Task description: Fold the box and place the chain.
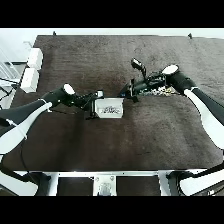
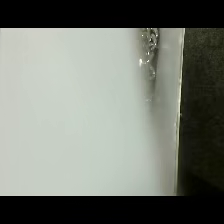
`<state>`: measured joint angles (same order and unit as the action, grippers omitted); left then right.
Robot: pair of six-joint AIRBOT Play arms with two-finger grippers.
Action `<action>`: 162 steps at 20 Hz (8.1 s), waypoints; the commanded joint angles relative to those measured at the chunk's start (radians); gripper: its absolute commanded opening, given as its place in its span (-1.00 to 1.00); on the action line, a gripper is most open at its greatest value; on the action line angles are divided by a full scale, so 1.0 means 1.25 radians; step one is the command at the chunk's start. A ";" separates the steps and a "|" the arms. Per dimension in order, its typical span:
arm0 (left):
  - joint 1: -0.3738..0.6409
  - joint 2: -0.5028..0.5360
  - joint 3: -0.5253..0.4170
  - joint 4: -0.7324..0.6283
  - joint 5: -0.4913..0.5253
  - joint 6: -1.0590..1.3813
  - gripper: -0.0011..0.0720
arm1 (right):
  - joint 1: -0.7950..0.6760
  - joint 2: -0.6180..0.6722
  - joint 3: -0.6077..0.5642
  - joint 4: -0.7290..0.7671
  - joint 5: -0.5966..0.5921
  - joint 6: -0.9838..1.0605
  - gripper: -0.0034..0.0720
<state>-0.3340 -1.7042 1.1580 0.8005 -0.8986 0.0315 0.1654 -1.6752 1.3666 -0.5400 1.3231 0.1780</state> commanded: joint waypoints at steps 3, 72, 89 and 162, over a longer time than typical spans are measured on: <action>0.000 0.000 0.000 0.000 0.000 0.000 0.48 | 0.040 -0.001 0.006 -0.065 -0.014 0.009 -0.50; 0.000 0.000 0.001 0.000 0.000 0.000 0.48 | 0.152 0.000 -0.137 -0.002 -0.280 -0.159 0.43; 0.000 0.000 0.000 0.000 0.000 0.000 0.48 | 0.144 0.127 -0.265 0.043 -0.292 -0.210 0.40; 0.000 0.000 0.000 0.000 0.000 0.000 0.48 | 0.156 0.107 -0.237 0.125 -0.234 -0.185 -0.15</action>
<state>-0.3347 -1.7042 1.1580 0.7986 -0.9005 0.0280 0.3748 -1.5543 1.0416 -0.4553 0.9920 -0.0616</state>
